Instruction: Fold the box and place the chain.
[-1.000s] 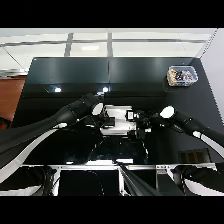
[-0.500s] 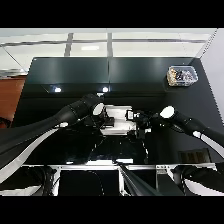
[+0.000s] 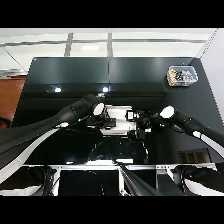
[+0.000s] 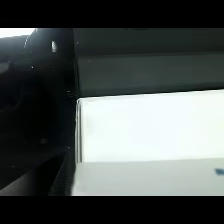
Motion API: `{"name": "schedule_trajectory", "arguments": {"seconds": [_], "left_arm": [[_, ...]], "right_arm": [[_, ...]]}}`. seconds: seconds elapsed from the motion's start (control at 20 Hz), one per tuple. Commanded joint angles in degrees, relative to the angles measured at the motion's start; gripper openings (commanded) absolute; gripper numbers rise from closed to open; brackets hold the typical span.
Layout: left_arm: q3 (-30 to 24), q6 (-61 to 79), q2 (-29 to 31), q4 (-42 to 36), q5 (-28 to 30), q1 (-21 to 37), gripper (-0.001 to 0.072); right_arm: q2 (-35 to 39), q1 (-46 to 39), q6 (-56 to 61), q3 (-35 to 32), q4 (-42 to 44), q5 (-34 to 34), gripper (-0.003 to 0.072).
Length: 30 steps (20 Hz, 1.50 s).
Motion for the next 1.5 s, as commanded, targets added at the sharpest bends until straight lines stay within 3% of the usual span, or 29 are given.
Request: {"name": "schedule_trajectory", "arguments": {"seconds": [0.0,0.05,0.1,1.1,1.15,1.2,1.25,1.45], "left_arm": [[0.04,-0.04,0.00,-0.28,0.17,0.02,0.0383],[0.04,-0.04,0.00,-0.20,0.17,0.04,0.0241],[0.04,0.07,0.00,-0.02,0.20,0.04,0.0030],[0.04,-0.02,0.02,-0.61,-0.11,-0.02,0.0028],[0.04,-0.02,0.02,-0.74,-0.15,-0.02,0.0028],[0.04,-0.02,0.02,-0.72,-0.37,-0.02,0.0028],[0.04,-0.02,0.02,-0.70,-0.76,0.00,0.0028],[0.04,-0.02,0.02,-0.44,-1.36,0.00,0.0028]], "right_arm": [[-0.02,0.04,0.07,0.02,0.04,0.00,0.0183],[-0.02,0.04,0.07,0.00,0.04,0.00,0.0183],[-0.02,0.04,0.07,0.02,0.04,0.00,0.0183],[-0.02,0.04,0.07,0.00,-0.02,1.27,0.0199],[-0.02,0.04,0.09,0.00,0.04,1.07,0.0388],[-0.02,0.04,0.26,0.02,0.17,1.11,0.0648],[0.13,0.04,1.36,0.02,0.02,1.51,0.0678],[4.35,-0.76,5.70,0.04,-6.21,6.12,0.0678]]}}
